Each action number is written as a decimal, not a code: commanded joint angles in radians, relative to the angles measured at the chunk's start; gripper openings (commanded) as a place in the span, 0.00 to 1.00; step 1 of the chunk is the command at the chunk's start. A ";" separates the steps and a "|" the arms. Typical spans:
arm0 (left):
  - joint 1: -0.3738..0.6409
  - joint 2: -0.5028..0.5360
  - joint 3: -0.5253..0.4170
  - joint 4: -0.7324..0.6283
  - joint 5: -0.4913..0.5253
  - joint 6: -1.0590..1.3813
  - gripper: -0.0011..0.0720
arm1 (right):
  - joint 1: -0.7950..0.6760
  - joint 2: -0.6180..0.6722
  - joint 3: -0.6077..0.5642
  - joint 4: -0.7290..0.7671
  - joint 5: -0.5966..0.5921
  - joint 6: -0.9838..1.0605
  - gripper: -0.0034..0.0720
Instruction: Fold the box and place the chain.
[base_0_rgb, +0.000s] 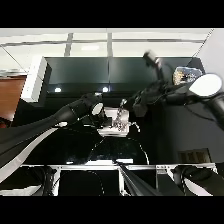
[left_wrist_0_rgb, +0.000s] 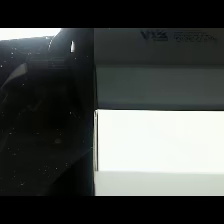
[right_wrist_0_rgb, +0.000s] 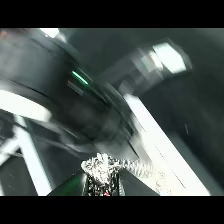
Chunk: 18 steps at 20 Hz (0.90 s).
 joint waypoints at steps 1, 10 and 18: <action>0.000 0.000 0.000 0.000 0.002 0.000 0.05 | 0.001 -0.036 -0.153 -0.014 -0.103 0.012 0.06; 0.000 0.000 0.000 0.000 0.002 0.000 0.06 | -0.102 -0.016 -0.208 -0.360 -0.032 -0.015 0.80; 0.000 0.000 0.000 0.000 0.002 0.000 0.06 | 0.008 -0.053 -0.398 -0.338 -0.362 -0.736 1.00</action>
